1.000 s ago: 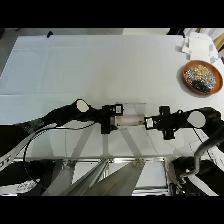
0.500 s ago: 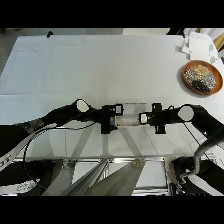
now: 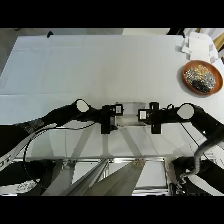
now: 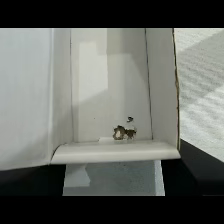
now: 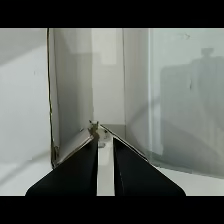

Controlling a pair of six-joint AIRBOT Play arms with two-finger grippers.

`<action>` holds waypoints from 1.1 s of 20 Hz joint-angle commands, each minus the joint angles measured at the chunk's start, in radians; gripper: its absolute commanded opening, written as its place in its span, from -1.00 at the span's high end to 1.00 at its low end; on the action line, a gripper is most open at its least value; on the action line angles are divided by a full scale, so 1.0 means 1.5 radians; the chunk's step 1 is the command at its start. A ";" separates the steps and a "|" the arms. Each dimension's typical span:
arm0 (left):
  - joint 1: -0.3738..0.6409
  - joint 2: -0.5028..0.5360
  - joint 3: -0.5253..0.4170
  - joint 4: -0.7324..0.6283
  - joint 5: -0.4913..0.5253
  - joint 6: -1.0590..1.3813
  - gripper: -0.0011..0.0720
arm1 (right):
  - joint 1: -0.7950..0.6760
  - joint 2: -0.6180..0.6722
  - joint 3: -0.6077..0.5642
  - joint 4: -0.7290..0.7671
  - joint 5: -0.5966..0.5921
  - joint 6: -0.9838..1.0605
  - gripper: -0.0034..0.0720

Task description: Fold the box and place the chain.

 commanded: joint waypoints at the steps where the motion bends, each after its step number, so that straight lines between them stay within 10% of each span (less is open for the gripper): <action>1: 0.000 0.001 0.000 0.000 0.000 0.000 0.22 | 0.001 -0.005 -0.010 0.032 0.003 -0.019 0.65; 5: 0.000 0.001 0.000 0.000 0.000 0.000 0.22 | 0.001 -0.008 -0.012 0.052 -0.023 -0.025 -0.22; 11: 0.000 0.001 0.000 0.000 0.000 0.000 0.22 | 0.001 -0.008 -0.013 0.061 -0.030 -0.023 -0.24; 13: 0.000 0.001 0.000 0.000 0.000 0.000 0.22 | -0.002 -0.006 -0.013 0.060 -0.029 0.034 -0.09; 17: 0.000 0.001 0.000 0.000 0.000 0.000 0.22 | -0.012 0.058 -0.013 -0.004 -0.019 0.275 0.87; 22: 0.000 0.001 0.000 0.000 0.000 0.000 0.22 | -0.012 0.213 -0.013 -0.149 -0.012 0.708 0.87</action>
